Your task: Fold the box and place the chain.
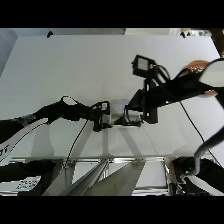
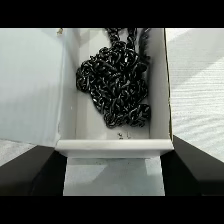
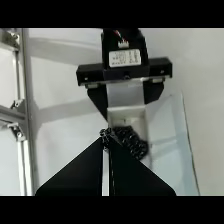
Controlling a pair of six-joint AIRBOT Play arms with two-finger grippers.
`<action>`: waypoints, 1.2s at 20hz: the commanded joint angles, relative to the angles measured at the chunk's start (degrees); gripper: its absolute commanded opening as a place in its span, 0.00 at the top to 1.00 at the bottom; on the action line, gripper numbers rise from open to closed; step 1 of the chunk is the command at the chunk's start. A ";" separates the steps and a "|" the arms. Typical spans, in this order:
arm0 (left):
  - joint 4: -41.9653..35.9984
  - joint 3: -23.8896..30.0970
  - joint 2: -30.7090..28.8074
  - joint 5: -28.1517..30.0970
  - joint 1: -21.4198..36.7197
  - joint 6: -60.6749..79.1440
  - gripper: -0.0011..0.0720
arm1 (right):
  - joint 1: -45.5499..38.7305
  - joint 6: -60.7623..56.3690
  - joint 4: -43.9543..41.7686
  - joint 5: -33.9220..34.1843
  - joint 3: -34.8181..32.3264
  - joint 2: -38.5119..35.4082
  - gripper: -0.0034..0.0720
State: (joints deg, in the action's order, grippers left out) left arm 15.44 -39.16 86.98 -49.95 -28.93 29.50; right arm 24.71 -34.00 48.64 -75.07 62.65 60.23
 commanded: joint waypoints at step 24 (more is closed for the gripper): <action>-0.02 -0.02 -0.04 0.00 0.02 0.02 0.70 | -7.80 -3.61 17.62 1.84 -12.35 -6.05 0.85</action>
State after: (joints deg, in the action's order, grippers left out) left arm 15.42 -39.16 86.96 -49.98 -28.91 29.50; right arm 18.39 -39.97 63.11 -73.60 52.56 55.29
